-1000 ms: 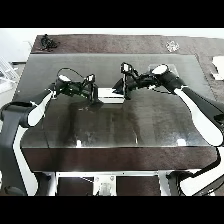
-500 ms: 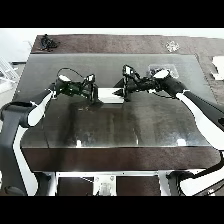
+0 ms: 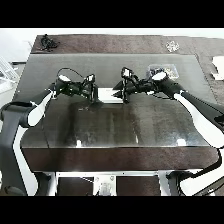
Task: Fold the box and place the chain.
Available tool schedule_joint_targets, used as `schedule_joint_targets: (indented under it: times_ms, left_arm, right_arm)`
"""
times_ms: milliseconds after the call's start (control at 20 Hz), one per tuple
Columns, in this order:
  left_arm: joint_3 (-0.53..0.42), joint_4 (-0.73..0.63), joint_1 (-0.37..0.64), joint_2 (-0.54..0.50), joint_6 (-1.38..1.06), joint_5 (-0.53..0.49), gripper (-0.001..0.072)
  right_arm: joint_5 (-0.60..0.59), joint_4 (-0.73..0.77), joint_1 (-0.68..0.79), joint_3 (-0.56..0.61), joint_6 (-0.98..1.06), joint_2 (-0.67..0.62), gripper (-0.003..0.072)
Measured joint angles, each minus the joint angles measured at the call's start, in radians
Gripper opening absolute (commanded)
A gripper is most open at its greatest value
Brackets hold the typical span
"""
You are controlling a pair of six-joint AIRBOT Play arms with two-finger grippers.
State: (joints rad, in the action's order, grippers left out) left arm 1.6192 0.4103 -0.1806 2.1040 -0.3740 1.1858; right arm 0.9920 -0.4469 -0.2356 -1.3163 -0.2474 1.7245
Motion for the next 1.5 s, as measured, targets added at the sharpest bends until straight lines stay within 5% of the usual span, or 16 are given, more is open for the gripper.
schedule_joint_targets:
  times_ms: [350,1200,1500]
  left_arm:
    - [0.000,0.000,0.000,0.000,0.000,0.000,0.0639]
    - [0.000,0.000,0.000,0.000,0.000,0.000,0.0640]
    - [0.000,0.000,0.001,0.000,0.000,0.000,0.0640]
  right_arm:
    - [0.025,0.000,-0.002,-0.002,-0.020,0.007,0.0231]
    - [-0.008,-0.026,0.000,-0.027,-0.024,0.020,0.0239]
    - [0.080,-0.056,0.001,-0.077,0.011,0.030,0.0259]
